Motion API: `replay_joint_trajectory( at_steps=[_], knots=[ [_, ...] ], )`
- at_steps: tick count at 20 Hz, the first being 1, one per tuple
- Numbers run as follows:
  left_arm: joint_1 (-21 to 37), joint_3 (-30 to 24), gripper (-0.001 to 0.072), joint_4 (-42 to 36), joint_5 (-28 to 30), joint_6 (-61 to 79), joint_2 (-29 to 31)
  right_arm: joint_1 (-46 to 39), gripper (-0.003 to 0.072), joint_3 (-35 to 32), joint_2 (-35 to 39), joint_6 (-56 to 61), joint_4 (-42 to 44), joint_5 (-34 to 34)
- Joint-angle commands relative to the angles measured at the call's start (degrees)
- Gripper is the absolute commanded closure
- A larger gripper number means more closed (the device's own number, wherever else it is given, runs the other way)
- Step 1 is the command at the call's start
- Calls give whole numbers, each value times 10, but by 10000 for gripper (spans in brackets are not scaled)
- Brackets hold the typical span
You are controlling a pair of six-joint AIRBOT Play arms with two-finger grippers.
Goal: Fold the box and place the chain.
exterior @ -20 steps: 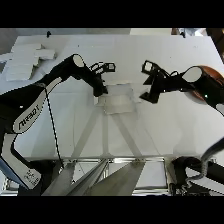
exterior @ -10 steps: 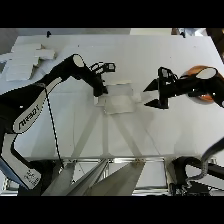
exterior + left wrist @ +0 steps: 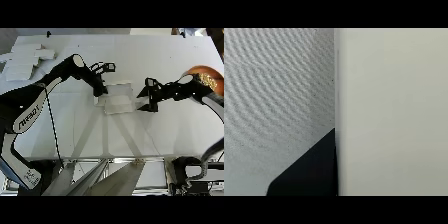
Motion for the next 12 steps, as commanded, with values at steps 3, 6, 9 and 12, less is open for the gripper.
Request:
replay_joint_trajectory(
  at_steps=[3,6,9,12],
  knots=[
    [0,0,693,0,0,0,0,26,-2,-16,-14,-14,8,-63],
    [0,0,693,0,0,0,0,35,-2,-27,-14,-14,28,-65],
    [0,0,693,0,0,0,0,40,-2,-27,-14,-14,60,-71],
    [0,0,693,0,0,0,0,41,-2,-27,-14,-14,87,-85]
  ],
)
